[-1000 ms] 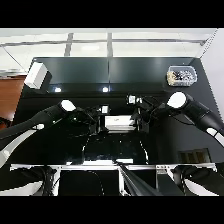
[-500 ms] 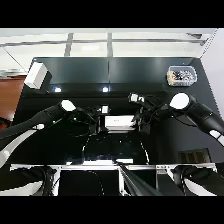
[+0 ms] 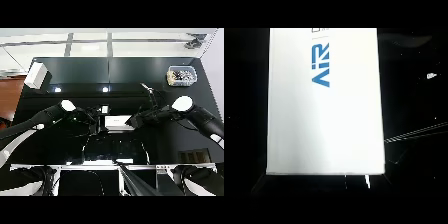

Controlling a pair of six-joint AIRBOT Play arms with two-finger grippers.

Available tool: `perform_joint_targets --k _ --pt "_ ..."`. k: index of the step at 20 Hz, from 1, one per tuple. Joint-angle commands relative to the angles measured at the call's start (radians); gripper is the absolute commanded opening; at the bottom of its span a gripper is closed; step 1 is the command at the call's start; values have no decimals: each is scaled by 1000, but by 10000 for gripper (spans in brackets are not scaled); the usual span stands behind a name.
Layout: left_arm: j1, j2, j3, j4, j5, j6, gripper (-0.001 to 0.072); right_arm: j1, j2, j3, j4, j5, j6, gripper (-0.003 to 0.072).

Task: Fold the box and place the chain.

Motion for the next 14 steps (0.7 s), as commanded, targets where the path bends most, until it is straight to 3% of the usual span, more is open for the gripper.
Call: perform_joint_targets --k 1,5,9,14 --pt "0 0 1 0 0 0 356 10 -71 -13 79 -76 69 17" --pt "0 0 1 0 0 0 356 10 -160 -13 17 -81 67 17" --pt "0 0 1 0 -1 0 356 10 -166 -13 -3 -62 37 16" --pt "0 0 1 0 -2 -1 356 -10 -132 31 -4 61 16 16"
